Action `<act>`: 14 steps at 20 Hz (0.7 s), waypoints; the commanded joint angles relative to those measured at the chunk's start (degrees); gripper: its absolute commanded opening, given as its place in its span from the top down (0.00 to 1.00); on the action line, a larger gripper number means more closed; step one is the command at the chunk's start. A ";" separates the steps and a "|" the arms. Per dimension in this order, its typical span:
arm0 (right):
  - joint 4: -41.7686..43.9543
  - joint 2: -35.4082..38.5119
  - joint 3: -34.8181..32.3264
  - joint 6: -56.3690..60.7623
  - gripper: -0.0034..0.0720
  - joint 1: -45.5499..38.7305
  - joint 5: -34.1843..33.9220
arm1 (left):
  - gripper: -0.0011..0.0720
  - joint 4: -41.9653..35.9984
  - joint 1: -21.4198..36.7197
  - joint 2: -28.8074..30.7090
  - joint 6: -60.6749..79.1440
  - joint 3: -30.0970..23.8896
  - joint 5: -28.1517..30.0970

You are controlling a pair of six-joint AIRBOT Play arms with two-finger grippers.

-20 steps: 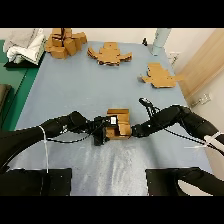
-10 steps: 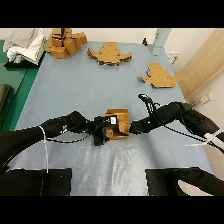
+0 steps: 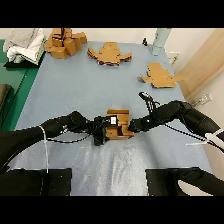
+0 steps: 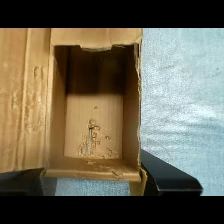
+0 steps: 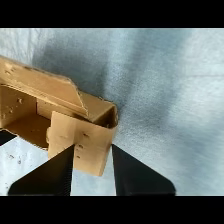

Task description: Fold the box.

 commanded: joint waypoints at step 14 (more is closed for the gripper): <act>-23.10 -9.16 6.29 32.41 0.32 15.45 3.52 | 0.34 0.00 0.00 0.00 -0.02 -0.02 -0.02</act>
